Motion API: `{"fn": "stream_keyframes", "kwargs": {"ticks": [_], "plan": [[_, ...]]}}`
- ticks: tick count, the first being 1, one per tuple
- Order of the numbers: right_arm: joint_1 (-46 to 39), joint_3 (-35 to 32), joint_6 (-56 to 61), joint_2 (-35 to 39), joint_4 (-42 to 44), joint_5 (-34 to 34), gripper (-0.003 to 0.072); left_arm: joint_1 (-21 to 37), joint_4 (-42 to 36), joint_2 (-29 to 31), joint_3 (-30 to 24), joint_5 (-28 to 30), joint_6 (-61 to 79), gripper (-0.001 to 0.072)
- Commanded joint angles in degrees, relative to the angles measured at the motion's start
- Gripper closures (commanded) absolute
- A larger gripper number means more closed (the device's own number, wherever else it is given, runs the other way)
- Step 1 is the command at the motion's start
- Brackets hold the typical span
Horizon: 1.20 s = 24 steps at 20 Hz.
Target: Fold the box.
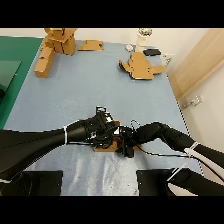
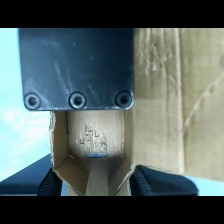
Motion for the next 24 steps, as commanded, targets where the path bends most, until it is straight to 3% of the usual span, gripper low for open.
{"fn": "stream_keyframes", "kwargs": {"ticks": [1,2,10,11,12,21,24], "plan": [[0.0,0.0,0.0,0.0,0.0,0.0,0.0180,0.0,0.1,-0.8,0.0,1.5,0.3,0.0657],[0.0,0.0,0.0,0.0,0.0,0.0,0.0180,0.0,0.0,-0.8,0.0,1.5,0.4,0.0696],[0.0,0.0,0.0,0.0,0.0,0.0,0.0180,0.0,-0.9,-0.7,0.0,-0.8,1.3,0.0692],[0.0,0.0,0.0,0.0,0.0,0.0,0.0180,0.0,-1.2,-0.7,0.0,-0.4,2.2,0.0419],[0.0,0.0,0.0,0.0,0.0,0.0,0.0180,0.0,-1.3,-0.7,0.0,-0.4,1.9,-0.0004],[0.0,0.0,0.0,0.0,0.0,0.0,0.0180,0.4,-3.0,-0.5,0.0,-0.2,1.9,-0.0003],[0.0,0.0,0.0,0.0,0.0,0.0,0.0180,0.5,-3.2,0.7,-0.1,2.9,1.7,-0.0003]]}}
